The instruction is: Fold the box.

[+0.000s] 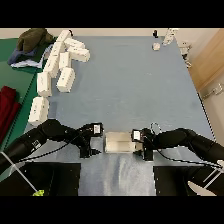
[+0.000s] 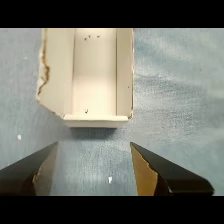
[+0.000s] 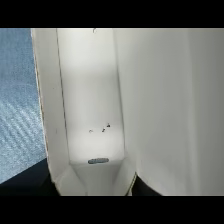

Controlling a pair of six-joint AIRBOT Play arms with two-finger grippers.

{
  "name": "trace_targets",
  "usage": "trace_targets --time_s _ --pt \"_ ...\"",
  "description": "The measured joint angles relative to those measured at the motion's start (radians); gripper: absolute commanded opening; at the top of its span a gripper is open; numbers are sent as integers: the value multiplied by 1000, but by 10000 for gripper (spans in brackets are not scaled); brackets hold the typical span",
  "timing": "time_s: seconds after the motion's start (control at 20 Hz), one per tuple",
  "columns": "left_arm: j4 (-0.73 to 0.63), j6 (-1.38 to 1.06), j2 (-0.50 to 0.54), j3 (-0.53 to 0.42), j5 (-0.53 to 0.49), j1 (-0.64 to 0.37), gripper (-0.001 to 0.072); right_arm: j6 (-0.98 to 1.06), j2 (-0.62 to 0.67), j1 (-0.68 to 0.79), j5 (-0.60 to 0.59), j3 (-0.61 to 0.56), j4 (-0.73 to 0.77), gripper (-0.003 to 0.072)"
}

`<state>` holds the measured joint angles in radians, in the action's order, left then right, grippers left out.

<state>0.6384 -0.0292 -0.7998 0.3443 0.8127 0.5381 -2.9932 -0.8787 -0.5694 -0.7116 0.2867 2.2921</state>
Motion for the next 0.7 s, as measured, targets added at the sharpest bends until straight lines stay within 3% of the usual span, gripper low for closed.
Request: trace_targets --time_s 0.3,0.7 --pt "-146 -183 -103 -21 -111 49 693 0 0 0 0 0 0 509" --pt "-218 -219 -183 -24 -192 129 692 0 0 0 0 0 0 509"
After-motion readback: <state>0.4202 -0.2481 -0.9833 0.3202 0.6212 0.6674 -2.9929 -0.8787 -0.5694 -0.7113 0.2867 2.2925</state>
